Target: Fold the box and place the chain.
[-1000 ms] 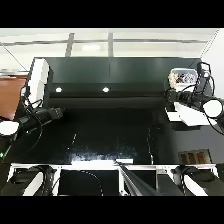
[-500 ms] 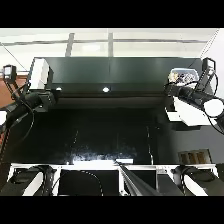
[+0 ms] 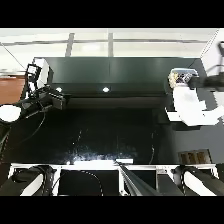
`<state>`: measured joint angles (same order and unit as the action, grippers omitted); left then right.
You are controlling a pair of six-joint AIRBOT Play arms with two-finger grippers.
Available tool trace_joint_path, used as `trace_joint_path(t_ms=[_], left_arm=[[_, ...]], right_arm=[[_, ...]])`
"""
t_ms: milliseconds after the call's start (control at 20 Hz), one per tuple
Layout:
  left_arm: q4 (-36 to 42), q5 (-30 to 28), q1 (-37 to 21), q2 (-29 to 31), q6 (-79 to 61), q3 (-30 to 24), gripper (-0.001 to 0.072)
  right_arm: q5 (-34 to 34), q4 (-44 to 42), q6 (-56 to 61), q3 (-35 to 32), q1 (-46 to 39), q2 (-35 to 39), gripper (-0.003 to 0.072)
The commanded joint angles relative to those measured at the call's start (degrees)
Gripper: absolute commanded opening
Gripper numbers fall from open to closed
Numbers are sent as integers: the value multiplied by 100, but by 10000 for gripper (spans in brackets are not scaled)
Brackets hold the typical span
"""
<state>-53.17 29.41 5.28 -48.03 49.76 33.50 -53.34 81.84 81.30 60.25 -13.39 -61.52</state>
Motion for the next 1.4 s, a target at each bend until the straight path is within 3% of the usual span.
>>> trace_joint_path(t_ms=[0, 150, 300, 500, 700, 800, 900, 1150, 1200, 1350], left_arm=[[-210, 479, 70, -63, 350, -9, 710], [-210, 922, 70, -68, 726, -11, 708], [-205, 940, 70, -72, 1016, -11, 709], [-203, 1008, 70, -72, 1054, -11, 708], [-188, 1008, 70, -72, 1161, -11, 708], [-188, 1005, 70, -72, 1233, -11, 708], [-186, 1008, 70, -72, 1292, -11, 708], [-188, 1113, 70, -74, 1386, -11, 707], [-188, 1143, 70, -72, 1386, -11, 707], [-188, 1182, 70, -72, 1388, -11, 707]], right_arm=[[-898, 654, 267, 334, -1899, -208, 720], [-933, 22, 343, 323, -3423, -420, 720], [-988, -752, -391, 323, -4039, -911, 720], [-927, -962, -1515, 636, -4033, -1917, 720], [-1663, -1506, -2347, 1694, -3762, -3143, 720], [-1888, -1373, -2511, 2063, -3488, -3595, 623], [-1755, -1283, -2583, 2197, -3220, -3810, 616], [-1985, 118, -2306, 2343, -2787, -3871, 72], [-2114, 66, -2304, 2354, -2791, -3829, 11], [-2575, -452, -2326, 2350, -2793, -3637, 10]])
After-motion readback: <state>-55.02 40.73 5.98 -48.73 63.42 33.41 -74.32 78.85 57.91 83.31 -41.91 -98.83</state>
